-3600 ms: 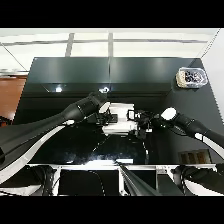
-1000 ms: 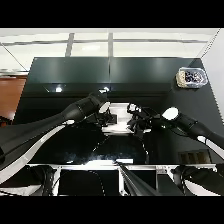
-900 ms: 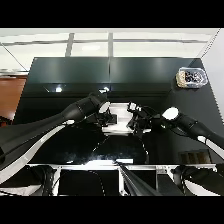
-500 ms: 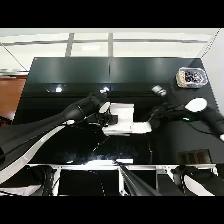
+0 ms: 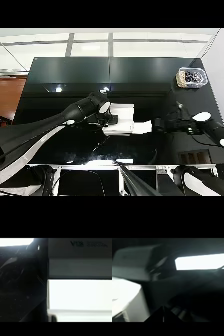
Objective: Fold the box and place the chain.
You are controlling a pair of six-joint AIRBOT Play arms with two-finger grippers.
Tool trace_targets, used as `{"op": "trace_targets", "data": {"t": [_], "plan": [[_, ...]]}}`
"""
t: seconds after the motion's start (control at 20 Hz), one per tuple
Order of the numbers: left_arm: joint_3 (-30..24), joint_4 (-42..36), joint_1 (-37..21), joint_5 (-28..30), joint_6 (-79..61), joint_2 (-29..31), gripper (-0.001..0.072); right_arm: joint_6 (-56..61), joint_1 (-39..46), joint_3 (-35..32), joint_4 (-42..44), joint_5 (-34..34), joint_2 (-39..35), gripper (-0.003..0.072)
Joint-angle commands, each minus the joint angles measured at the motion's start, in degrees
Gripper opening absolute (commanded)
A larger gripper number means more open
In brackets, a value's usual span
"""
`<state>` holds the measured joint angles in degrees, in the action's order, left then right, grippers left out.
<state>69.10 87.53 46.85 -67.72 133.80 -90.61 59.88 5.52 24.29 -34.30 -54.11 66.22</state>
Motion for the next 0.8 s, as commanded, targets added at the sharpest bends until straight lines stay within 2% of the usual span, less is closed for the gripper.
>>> {"op": "trace_targets", "data": {"t": [0.0, 0.1, 0.25, 0.3, 0.35, 0.4, 0.55, 0.75], "plan": [[0.0, 0.0, -0.1, 0.2, 0.0, 0.0, 0.0027, -5.4, -6.3, 0.2, 10.5, -1.2, 4.6, 0.0017], [0.0, 0.1, -0.1, 0.1, 0.0, 0.0, 0.0027, -6.1, -8.2, 2.1, 11.8, -2.0, 5.1, 0.0017], [0.0, 0.1, -0.1, 0.1, 0.0, 0.0, 0.0027, -6.6, -8.4, 6.4, 11.7, -6.8, 5.0, 0.0034], [0.0, 0.1, -0.1, 0.1, 0.0, 0.0, 0.0027, -6.6, -8.4, 7.5, 11.8, -8.0, 5.0, 0.0283], [0.0, 0.1, -0.1, 0.1, 0.0, 0.0, 0.0027, -6.6, -8.4, 8.2, 11.7, -8.9, 5.0, 0.0579], [0.0, 0.1, -0.1, 0.1, 0.0, 0.0, 0.0027, -6.6, -8.4, 8.7, 11.8, -9.7, 5.0, 0.0654], [0.0, 0.1, -0.1, 0.1, 0.0, 0.0, 0.0027, -6.5, -9.7, 8.9, 11.8, -9.8, 5.0, 0.0652], [0.0, 0.1, -0.1, 0.1, 0.0, 0.0, 0.0027, -2.7, -15.6, 9.0, 11.7, -4.7, 5.0, 0.0650]]}}
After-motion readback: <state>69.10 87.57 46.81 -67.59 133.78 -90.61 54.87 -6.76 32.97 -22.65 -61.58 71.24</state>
